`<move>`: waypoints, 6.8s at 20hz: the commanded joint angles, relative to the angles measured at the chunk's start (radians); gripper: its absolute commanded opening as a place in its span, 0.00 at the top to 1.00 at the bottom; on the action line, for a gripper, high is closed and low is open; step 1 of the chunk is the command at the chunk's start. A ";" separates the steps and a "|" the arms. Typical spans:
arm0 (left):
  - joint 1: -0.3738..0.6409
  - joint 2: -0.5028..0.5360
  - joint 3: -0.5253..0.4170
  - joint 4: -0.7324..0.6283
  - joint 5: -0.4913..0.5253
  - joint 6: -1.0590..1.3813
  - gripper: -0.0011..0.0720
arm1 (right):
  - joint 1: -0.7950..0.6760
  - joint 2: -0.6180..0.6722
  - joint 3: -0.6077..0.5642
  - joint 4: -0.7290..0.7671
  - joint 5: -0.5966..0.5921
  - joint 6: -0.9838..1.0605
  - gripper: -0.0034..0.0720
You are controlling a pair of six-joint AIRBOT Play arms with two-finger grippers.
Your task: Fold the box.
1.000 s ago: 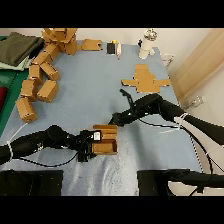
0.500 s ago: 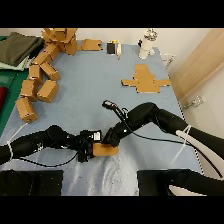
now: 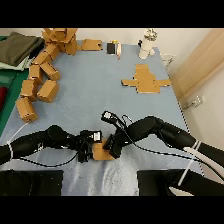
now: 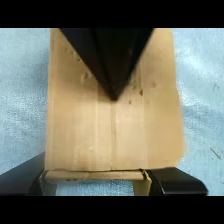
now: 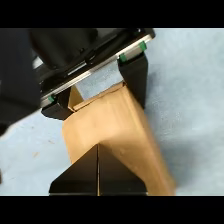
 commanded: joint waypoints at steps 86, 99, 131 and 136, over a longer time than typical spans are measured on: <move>0.000 0.000 0.001 0.000 0.000 0.000 0.15 | 0.587 0.219 -0.167 -1.323 0.340 0.627 0.40; 0.000 0.000 0.001 0.000 0.000 0.000 0.15 | 0.615 0.245 -0.167 -1.334 0.306 0.637 0.76; 0.000 0.000 0.001 0.000 0.000 0.000 0.15 | 0.614 0.269 -0.154 -1.479 0.311 0.686 0.85; 0.000 0.000 0.001 0.000 0.000 0.000 0.15 | 0.612 0.254 -0.154 -1.487 0.314 0.715 0.85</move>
